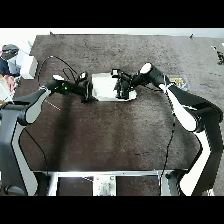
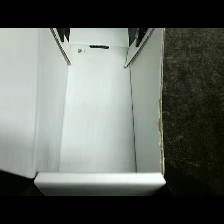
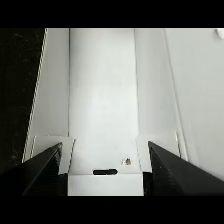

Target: Fold the box and place the chain.

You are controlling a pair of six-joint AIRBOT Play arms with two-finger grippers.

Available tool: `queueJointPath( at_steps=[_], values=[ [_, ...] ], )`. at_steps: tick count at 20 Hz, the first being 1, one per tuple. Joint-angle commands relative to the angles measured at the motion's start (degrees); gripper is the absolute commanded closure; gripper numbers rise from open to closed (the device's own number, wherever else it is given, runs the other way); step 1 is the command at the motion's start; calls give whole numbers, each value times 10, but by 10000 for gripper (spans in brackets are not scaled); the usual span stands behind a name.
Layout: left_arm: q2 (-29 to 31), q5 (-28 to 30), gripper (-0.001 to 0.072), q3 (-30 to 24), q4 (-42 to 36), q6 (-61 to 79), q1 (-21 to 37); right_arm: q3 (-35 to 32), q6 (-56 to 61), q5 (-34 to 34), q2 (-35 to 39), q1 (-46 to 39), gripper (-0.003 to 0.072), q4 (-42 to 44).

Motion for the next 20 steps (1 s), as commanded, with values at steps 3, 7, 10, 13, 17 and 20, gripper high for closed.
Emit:
queueJointPath(
  at_steps=[3, 7, 10, 13, 17, 20],
  values=[
    [0, 0, 300, 0, 1, 0, 0, 0, 1, 0, 0, 0, 18, -13],
    [0, 0, 301, 0, 1, 0, 0, 0, 49, 23, 7, -3, 428, -68],
    [0, 0, 301, 0, 1, 0, 0, 0, 156, 37, 24, -17, 535, -128],
    [0, 0, 300, 0, 1, 0, 0, 0, 286, 58, 47, -42, 537, -142],
    [0, 0, 301, 0, 1, 0, 0, 0, 429, 67, 78, -90, 678, -115],
    [0, 0, 301, 0, 1, 0, 0, -2, 566, 84, 78, -135, 678, -97]
  ],
)
